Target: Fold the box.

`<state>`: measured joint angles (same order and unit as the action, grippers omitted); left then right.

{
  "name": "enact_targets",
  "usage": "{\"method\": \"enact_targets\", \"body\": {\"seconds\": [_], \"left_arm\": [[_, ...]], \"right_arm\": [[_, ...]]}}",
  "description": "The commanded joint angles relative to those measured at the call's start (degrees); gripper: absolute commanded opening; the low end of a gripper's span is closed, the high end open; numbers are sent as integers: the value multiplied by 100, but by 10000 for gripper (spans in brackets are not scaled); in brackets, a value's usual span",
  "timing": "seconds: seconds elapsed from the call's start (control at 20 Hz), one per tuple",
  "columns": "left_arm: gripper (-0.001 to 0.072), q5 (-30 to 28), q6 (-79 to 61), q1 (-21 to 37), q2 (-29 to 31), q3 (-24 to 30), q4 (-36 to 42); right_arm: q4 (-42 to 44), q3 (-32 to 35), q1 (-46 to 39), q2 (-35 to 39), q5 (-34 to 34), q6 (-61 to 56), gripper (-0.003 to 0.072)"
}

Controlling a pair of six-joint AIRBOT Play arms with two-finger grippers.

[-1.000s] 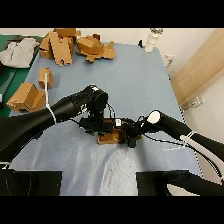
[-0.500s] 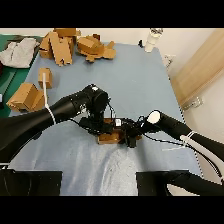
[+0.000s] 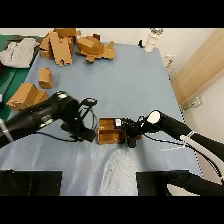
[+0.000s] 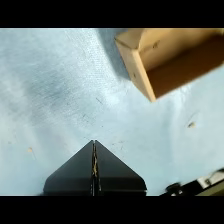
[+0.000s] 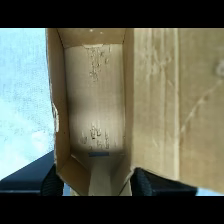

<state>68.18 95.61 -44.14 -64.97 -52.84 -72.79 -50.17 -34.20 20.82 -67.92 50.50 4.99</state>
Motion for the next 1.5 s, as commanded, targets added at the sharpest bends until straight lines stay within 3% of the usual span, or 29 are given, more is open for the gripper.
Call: {"method": "enact_targets", "body": {"seconds": [0.0, 0.1, 0.2, 0.3, 0.4, 0.45, 0.5, 0.6, 0.7, 0.9, 0.95, 1.0, 1.05, 1.3, 1.45], "left_arm": [[14, -678, -4225, 872, 439, 835, 1305], [14, -1014, -6275, 1386, 116, 835, 1703], [14, -1672, -7239, 1784, -378, 813, 2284], [14, -1661, -9047, 2201, -966, 758, 3827], [14, -595, -10546, 2732, -1488, 671, 5340], [14, 317, -11049, 3042, -1766, 575, 5783], [14, 752, -11484, 3241, -1963, 455, 6052], [14, 719, -11516, 3407, -2083, 166, 5816], [15, 772, -11519, 3368, -2072, -28, 5110], [16, 1012, -11527, 2874, -1742, -52, 3591], [150, 944, -11525, 2677, -1615, -55, 3248], [518, 835, -11477, 2498, -1521, -55, 3047], [700, 713, -11265, 2380, -1478, -55, 2988], [700, 525, -9844, 2245, -1469, -55, 3001], [696, 544, -9755, 2234, -1488, -57, 3274]], "right_arm": [[9, -2, 0, 2, 0, -4, 540], [17, -2, 0, 2, 72, -7, 540], [50, -2, 0, 2, 76, -7, 539], [50, -2, 0, 2, 70, -7, 540], [50, -2, 0, 2, 68, -4, 539], [50, -2, 0, 2, 68, -4, 539], [48, -2, 0, 2, 68, -4, 539], [57, -2, 0, 2, 68, -4, 540], [72, -2, 0, 0, 57, -4, 539], [72, -2, 0, 2, -46, -4, 539], [70, -2, 0, 2, -46, -4, 539], [68, -2, 0, 2, -46, -4, 540], [70, -2, 0, 2, -46, -4, 540], [70, -2, 0, 2, -46, -4, 539], [70, -2, 0, 2, -46, -4, 540]]}}
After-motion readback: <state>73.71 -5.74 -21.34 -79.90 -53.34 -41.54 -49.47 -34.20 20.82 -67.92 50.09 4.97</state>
